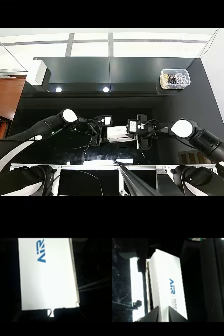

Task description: Fold the box and place the chain.

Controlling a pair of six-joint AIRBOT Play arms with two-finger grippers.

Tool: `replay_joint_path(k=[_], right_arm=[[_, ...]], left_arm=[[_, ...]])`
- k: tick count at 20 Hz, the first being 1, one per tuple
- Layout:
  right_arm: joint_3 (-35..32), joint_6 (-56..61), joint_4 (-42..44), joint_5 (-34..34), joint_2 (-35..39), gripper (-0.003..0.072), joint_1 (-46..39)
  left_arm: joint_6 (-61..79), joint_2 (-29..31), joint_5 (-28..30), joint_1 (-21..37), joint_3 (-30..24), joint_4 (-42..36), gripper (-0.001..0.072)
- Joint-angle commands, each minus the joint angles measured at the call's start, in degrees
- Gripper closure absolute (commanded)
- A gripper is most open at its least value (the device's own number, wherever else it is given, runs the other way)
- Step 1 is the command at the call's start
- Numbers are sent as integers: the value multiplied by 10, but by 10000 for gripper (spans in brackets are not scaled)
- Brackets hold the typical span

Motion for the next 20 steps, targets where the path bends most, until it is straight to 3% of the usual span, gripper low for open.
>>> replay_joint_path(k=[1,9,11,20], right_arm=[[0,5,-7,0,0,557,0],[0,18,-6,1,0,553,1],[0,25,-7,0,0,435,1],[-4,27,4,-2,-18,435,1]], left_arm=[[0,0,0,0,0,0,303],[0,0,1,0,0,0,303],[0,0,1,0,0,0,303],[1,0,1,0,0,0,303]])
